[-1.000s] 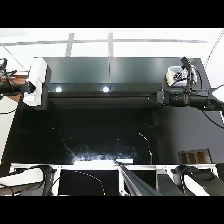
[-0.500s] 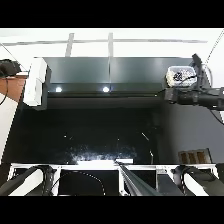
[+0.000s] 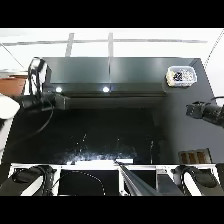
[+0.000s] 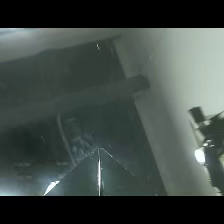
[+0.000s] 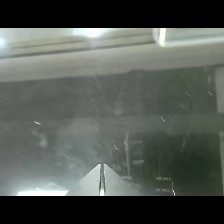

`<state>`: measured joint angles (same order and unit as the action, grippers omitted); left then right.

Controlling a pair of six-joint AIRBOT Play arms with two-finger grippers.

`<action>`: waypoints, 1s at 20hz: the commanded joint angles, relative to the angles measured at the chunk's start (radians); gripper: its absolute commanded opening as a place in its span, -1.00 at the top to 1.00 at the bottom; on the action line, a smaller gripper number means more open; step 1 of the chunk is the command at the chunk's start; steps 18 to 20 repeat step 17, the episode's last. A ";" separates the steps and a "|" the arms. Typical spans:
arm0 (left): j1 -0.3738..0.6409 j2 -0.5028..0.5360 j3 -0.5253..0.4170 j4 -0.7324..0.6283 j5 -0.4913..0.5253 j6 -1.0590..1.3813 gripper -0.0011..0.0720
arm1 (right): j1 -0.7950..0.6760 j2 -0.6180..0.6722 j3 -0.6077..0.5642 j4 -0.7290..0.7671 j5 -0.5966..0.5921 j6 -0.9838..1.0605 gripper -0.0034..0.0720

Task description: Fold the box and place the chain.

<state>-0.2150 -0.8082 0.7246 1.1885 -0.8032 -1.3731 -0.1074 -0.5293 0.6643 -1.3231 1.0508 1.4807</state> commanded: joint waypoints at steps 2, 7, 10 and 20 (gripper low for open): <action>-0.037 0.141 -0.163 0.086 0.107 -0.101 0.90 | -0.003 0.044 -0.096 -0.039 -0.056 0.034 0.84; -0.013 0.138 -0.163 0.086 0.119 -0.101 0.90 | -0.003 0.044 -0.096 -0.039 -0.060 0.034 0.84; -0.013 0.138 -0.163 0.086 0.120 -0.101 0.90 | -0.003 0.044 -0.096 -0.039 -0.061 0.034 0.84; -0.013 0.138 -0.163 0.086 0.120 -0.101 0.90 | -0.003 0.044 -0.096 -0.039 -0.061 0.034 0.84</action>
